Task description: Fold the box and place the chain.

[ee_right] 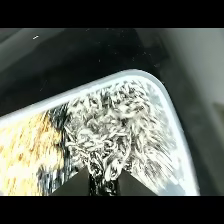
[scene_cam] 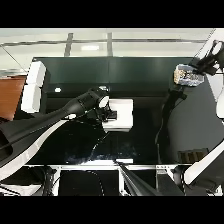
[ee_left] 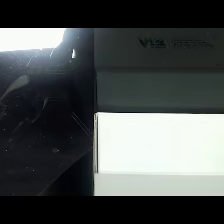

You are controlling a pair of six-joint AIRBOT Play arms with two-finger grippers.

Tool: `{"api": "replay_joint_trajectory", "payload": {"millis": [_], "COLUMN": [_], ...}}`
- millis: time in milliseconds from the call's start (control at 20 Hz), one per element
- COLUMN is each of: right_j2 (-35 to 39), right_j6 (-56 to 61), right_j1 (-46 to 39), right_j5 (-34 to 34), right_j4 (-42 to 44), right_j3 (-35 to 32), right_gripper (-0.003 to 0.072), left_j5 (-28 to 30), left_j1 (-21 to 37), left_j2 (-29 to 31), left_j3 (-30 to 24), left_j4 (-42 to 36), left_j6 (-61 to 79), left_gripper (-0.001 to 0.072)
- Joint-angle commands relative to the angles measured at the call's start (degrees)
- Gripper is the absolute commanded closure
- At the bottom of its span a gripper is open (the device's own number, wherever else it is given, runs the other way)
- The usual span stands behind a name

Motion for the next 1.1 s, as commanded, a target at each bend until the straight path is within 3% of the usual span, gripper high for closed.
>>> {"api": "replay_joint_trajectory", "payload": {"millis": [0, 350, 500, 750, 1050], "right_j2": [7.96, 30.21, 35.56, 35.54, 30.45], "right_j6": [-9.05, -14.73, -16.26, -16.98, -15.39], "right_j1": [0.11, -0.15, -0.15, -0.15, -0.26], "right_j5": [7.04, 6.25, 5.7, 2.45, -10.19], "right_j4": [0.02, 6.86, 10.93, 9.03, 7.85], "right_j3": [0.07, -1.38, -1.9, -1.95, -1.95], "right_gripper": [0.0668, 0.0668, 0.0669, 0.0669, 0.0671], "left_j5": [-0.04, -0.02, -0.07, -0.28, -0.2], "left_j1": [0.02, 0.02, 0.0, 0.02, 0.02], "left_j2": [-0.02, -0.02, -0.02, -0.02, -0.02], "left_j3": [0.02, 0.02, 0.02, 0.02, 0.02], "left_j4": [-0.31, -0.35, -0.35, -0.37, -0.33], "left_j6": [0.04, 0.04, 0.04, 0.04, 0.04], "left_gripper": [0.0678, 0.0677, 0.0677, 0.0677, 0.0677]}}
